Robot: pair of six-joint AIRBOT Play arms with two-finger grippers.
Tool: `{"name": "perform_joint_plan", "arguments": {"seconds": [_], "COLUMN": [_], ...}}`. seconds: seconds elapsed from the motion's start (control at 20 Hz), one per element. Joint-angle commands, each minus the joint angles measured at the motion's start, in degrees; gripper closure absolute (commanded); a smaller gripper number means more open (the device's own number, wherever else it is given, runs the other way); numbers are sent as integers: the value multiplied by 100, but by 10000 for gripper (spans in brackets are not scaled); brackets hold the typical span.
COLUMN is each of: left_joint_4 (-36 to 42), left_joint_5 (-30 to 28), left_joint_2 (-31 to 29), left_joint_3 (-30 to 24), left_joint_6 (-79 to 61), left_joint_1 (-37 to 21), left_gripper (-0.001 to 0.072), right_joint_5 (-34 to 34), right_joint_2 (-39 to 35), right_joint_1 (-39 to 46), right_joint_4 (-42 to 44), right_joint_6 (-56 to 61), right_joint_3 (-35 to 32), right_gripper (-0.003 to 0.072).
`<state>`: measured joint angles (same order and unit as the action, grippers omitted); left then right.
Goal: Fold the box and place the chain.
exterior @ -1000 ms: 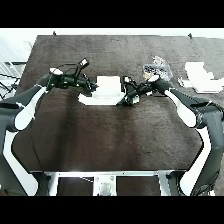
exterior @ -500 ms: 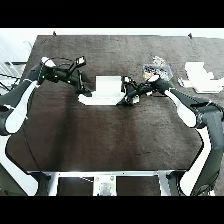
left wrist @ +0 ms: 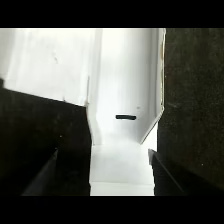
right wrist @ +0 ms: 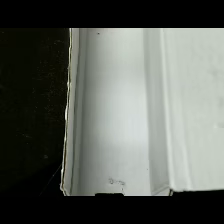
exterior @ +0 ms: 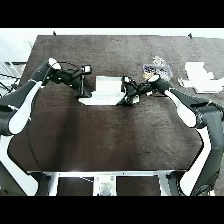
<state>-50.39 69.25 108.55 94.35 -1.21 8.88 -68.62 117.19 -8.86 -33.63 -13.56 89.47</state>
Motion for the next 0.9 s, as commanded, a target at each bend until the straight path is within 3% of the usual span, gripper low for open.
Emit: {"name": "perform_joint_plan", "arguments": {"seconds": [0.0, 0.55, 0.65, 0.85], "left_joint_4": [-114, -151, -332, -275], "left_joint_5": [20, -273, -273, -247], "left_joint_2": [153, 348, 350, 361], "left_joint_3": [-37, -37, -37, -37], "left_joint_6": [-79, -81, -81, -98], "left_joint_1": [72, 249, 249, 284], "left_gripper": [79, 82, 249, 249], "right_joint_5": [-2, -2, -2, -2], "right_joint_2": [4, 4, 4, 4], "right_joint_1": [-4, -4, -4, -4], "right_joint_4": [2, 2, 2, 0], "right_joint_6": [2, 2, 2, 2], "right_joint_3": [2, 2, 2, 2], "right_gripper": [166, 166, 166, 166]}}
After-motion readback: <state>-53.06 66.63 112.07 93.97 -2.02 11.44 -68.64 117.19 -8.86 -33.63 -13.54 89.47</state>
